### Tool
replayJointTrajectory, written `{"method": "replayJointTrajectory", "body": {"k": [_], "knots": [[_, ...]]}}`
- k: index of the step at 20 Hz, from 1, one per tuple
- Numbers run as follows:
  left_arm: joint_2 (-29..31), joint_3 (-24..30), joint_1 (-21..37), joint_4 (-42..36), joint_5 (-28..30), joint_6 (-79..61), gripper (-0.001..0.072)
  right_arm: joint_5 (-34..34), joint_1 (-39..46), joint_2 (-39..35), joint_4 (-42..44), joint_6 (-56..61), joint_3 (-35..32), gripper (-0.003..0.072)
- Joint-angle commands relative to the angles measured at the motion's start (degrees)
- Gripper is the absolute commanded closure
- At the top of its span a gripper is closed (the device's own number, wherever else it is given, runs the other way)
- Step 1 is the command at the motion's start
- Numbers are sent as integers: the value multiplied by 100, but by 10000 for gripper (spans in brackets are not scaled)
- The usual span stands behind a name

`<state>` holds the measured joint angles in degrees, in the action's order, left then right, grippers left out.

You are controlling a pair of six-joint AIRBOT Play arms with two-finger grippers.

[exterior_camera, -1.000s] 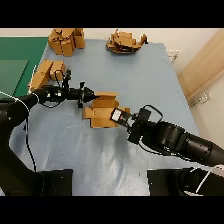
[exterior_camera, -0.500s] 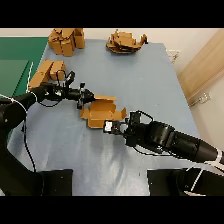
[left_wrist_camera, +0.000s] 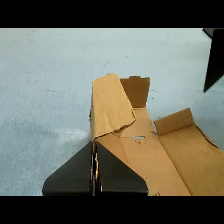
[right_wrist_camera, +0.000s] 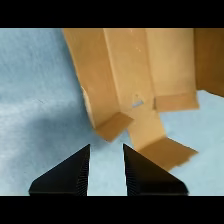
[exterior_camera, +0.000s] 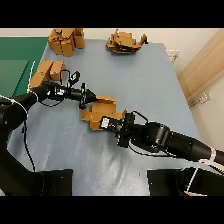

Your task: Fold the box.

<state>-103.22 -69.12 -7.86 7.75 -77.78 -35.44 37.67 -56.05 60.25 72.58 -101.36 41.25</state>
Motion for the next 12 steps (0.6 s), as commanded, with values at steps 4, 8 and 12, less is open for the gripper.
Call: {"method": "replayJointTrajectory", "body": {"k": [4, 8, 12], "knots": [[2, -2, -11, 42, 46, -20, 694, -588, -48, 313, 717, -603, -39, 336], [2, -2, -11, 44, 35, -17, 693, -793, -48, 697, 435, -671, -39, 153], [2, -4, -13, 59, -20, -15, 693, -1121, -35, 1082, -518, -662, -37, 153]]}}
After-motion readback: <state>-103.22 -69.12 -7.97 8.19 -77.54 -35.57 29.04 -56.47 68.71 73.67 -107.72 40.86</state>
